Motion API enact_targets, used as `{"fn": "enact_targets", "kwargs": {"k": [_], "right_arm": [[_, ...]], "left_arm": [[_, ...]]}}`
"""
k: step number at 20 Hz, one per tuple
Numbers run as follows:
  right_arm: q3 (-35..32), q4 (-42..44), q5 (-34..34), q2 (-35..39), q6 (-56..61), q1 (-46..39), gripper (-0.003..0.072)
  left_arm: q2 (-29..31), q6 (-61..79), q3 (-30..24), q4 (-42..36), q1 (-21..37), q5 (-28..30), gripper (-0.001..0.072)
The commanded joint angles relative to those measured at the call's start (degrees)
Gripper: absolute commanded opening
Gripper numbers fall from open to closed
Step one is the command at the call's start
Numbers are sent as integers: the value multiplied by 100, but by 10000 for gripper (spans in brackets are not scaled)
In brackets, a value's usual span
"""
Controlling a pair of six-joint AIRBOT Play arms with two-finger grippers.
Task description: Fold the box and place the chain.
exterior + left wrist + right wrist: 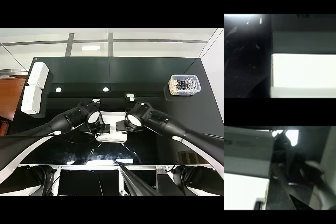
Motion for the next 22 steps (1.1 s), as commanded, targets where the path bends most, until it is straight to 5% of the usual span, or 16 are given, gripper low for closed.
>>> {"fn": "enact_targets", "kwargs": {"k": [1, 8, 14, 16, 18, 22], "right_arm": [[7, -935, 695, 761, -590, 0, 404], [4, -1729, 1073, 2691, -896, -706, 404], [-507, -1397, 820, 2868, -1211, -1853, 401], [-1034, -1196, 660, 2885, -1078, -2306, 13], [-1567, -428, 323, 2944, -1248, -2896, 14], [-2673, 2553, -935, 3016, -2658, -3965, 13]], "left_arm": [[0, -4, 0, 4, 0, -2, 32], [0, -4, 0, 26, 0, 9, 32], [0, -2, 0, 22, 0, -2, 32], [0, -4, 0, 24, 0, -2, 32], [0, -4, 0, 22, 0, -2, 32], [0, -4, 0, 11, 0, -2, 32]]}}
